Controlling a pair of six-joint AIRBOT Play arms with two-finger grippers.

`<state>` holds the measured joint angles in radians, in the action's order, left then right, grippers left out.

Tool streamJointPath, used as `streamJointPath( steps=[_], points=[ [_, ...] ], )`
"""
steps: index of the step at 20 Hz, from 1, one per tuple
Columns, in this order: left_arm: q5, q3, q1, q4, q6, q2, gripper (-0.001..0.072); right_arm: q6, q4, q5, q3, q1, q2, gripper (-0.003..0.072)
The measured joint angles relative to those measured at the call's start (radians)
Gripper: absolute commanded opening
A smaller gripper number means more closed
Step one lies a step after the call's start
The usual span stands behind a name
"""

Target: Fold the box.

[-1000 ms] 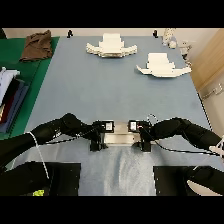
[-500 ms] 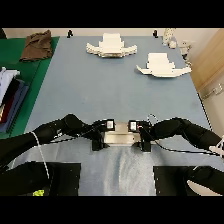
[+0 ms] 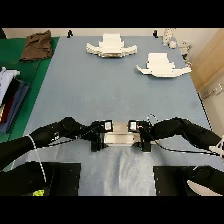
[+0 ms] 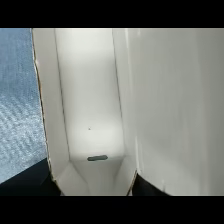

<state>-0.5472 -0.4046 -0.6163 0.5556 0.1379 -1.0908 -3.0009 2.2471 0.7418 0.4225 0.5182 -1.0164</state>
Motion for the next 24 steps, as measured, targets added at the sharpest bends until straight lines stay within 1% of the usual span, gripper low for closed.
streamJointPath(
  steps=[5, 7, 9, 11, 24],
  points=[
    [0.000, 0.005, 0.000, 0.001, 0.001, 0.005, 0.0686, 0.000, 0.000, 0.000, 0.000, 0.000, 0.000, 0.0443],
    [-0.004, 0.006, 0.000, -0.005, 0.011, 0.005, 0.0502, 0.001, 0.000, 0.000, 0.000, 0.000, 0.000, 0.0444],
    [-0.008, 0.006, 0.000, -0.020, 0.033, 0.005, 0.0502, 0.000, 0.000, 0.000, 0.000, 0.000, 0.000, 0.0444],
    [-0.013, 0.006, 0.000, -0.038, 0.057, 0.005, 0.0378, 0.000, 0.000, 0.000, 0.000, 0.000, 0.000, 0.0444],
    [-0.045, 0.006, -0.001, -0.068, 0.100, 0.005, 0.0378, 0.000, 0.000, 0.001, 0.000, 0.000, 0.000, 0.0444]
  ],
)
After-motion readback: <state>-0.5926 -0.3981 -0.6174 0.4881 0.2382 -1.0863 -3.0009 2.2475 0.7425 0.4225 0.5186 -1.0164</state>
